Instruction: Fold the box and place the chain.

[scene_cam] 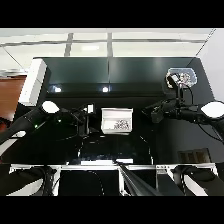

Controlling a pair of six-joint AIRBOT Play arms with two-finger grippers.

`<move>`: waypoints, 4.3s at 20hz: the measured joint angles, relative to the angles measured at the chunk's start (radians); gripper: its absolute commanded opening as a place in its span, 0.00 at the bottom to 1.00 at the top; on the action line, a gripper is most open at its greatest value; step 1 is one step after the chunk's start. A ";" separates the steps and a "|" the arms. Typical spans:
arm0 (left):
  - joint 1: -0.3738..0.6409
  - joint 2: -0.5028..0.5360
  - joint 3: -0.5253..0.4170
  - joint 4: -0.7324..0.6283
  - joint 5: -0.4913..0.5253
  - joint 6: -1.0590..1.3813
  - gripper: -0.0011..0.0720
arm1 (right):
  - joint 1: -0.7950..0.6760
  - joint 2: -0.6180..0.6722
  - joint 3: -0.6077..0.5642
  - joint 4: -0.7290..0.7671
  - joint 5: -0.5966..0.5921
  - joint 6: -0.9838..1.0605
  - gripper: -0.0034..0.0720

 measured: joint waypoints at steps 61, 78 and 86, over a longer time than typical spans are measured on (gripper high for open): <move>-0.069 -0.156 0.082 -0.084 0.029 0.122 0.59 | 0.240 -0.267 0.179 -0.058 -0.050 -0.078 1.00; -0.069 -0.156 0.082 -0.084 0.030 0.122 0.59 | 0.372 -0.283 0.200 -0.201 0.025 -0.487 0.34; -0.069 -0.156 0.082 -0.084 0.030 0.123 0.59 | 0.376 -0.303 0.200 -0.201 0.035 -0.477 0.34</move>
